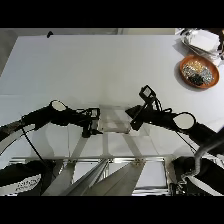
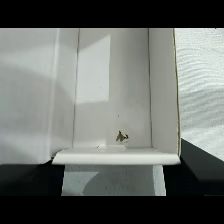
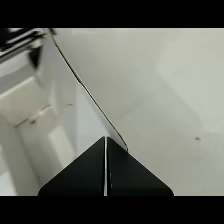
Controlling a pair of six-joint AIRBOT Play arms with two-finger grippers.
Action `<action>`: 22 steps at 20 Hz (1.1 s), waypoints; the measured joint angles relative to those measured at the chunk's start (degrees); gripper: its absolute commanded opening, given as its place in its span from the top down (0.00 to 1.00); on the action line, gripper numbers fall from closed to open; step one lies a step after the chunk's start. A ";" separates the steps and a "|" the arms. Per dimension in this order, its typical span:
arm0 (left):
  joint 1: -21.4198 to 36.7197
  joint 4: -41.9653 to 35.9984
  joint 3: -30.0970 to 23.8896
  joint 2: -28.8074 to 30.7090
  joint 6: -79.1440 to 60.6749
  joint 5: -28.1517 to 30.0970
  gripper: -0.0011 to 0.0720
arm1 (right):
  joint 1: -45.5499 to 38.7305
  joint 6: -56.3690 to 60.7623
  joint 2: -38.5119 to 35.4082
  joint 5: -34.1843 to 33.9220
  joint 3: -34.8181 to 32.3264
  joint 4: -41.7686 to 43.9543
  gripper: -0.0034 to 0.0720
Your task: Fold the box and place the chain.
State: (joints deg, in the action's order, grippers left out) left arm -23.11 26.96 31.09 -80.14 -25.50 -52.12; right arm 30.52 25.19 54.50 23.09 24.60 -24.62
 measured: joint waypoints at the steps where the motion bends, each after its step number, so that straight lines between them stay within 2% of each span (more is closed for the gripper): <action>1: 0.00 0.00 0.00 0.00 0.00 0.00 0.61 | 0.02 0.13 1.64 -1.42 0.02 0.72 0.94; 7: 0.00 0.00 0.00 0.00 0.00 -0.02 0.61 | 0.02 1.64 7.89 -4.15 0.02 2.21 0.94; 13: 0.00 0.00 0.00 0.00 -0.02 0.00 0.61 | -0.02 2.93 7.08 -2.12 0.04 2.23 0.94; 18: 0.00 0.02 0.00 0.00 -0.02 0.00 0.61 | -1.92 6.73 -1.31 5.05 0.09 -4.13 0.94; 22: 0.00 0.02 0.00 0.00 -0.02 0.00 0.61 | -3.54 8.37 -7.26 17.40 0.09 -18.43 0.94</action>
State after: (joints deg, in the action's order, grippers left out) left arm -23.11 26.98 31.09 -80.14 -25.52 -52.12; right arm 26.98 33.56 47.24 40.49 24.69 -43.05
